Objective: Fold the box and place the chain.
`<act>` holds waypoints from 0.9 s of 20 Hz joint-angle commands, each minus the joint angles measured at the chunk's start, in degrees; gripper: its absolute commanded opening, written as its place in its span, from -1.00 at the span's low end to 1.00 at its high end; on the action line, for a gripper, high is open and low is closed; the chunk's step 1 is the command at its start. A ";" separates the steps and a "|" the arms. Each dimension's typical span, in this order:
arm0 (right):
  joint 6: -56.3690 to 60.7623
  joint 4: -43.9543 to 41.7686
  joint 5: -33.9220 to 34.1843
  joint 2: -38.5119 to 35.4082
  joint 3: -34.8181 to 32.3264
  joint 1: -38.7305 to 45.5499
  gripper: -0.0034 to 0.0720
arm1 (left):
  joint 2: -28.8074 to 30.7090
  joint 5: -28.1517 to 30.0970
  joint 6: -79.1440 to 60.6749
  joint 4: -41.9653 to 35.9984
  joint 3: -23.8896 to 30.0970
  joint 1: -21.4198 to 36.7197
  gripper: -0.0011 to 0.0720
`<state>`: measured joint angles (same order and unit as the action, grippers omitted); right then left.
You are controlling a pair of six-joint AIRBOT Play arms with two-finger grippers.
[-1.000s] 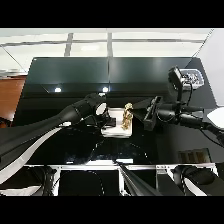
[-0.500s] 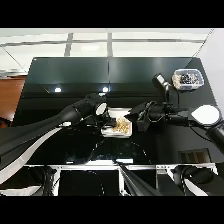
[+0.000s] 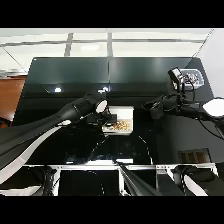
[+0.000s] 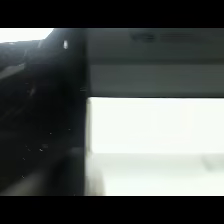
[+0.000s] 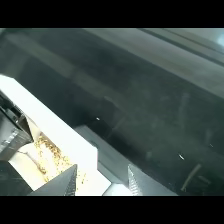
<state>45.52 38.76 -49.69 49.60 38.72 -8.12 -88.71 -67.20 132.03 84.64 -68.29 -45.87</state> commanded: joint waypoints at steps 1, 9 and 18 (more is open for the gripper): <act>0.17 0.48 -0.66 0.00 0.07 1.62 0.09 | 1.97 -3.08 -2.97 0.46 -1.86 -0.02 0.71; 0.42 0.50 -0.48 0.02 0.07 1.60 0.09 | 25.59 -3.06 -11.37 17.81 12.87 10.51 0.79; 1.75 0.48 -0.70 0.02 0.04 1.57 0.09 | 25.55 5.44 -111.08 -53.66 39.10 34.01 0.95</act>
<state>46.57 39.27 -50.28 49.60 38.76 -6.57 -62.02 -62.35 64.75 51.66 -36.07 -14.55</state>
